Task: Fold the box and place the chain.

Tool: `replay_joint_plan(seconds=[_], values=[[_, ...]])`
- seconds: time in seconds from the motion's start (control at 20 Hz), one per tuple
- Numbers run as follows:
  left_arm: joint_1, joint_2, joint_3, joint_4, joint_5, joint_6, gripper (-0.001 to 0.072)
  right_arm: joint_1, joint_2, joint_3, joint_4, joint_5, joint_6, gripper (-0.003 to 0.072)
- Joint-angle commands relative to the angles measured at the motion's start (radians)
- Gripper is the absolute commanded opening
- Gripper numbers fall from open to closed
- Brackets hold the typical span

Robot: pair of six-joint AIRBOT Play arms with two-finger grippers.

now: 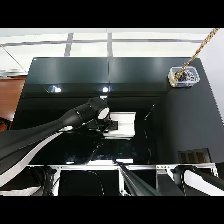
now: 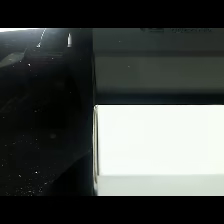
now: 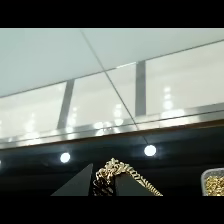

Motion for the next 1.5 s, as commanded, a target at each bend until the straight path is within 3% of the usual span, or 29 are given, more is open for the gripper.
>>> replay_joint_plan(seconds=[0.0, 0.4, 1.15, 1.45], values=[[0.001, 0.000, 0.001, 0.000, 0.006, 0.000, 0.0028, 0.004, 0.038, 0.010, 0.099, 0.096, -0.025, 0.0013], [0.001, 0.000, 0.001, 0.000, 0.006, 0.000, 0.0029, 0.061, 0.165, 0.010, 0.167, 0.138, -0.069, 0.0013], [0.001, 0.000, 0.001, 0.002, 0.003, 0.000, 0.0029, 0.291, 0.173, -0.025, 0.159, 0.266, -0.071, 0.0014], [0.001, 0.000, 0.001, 0.002, 0.003, 0.000, 0.0029, 0.383, 0.180, -0.142, 0.161, 0.303, -0.098, 0.0014]])
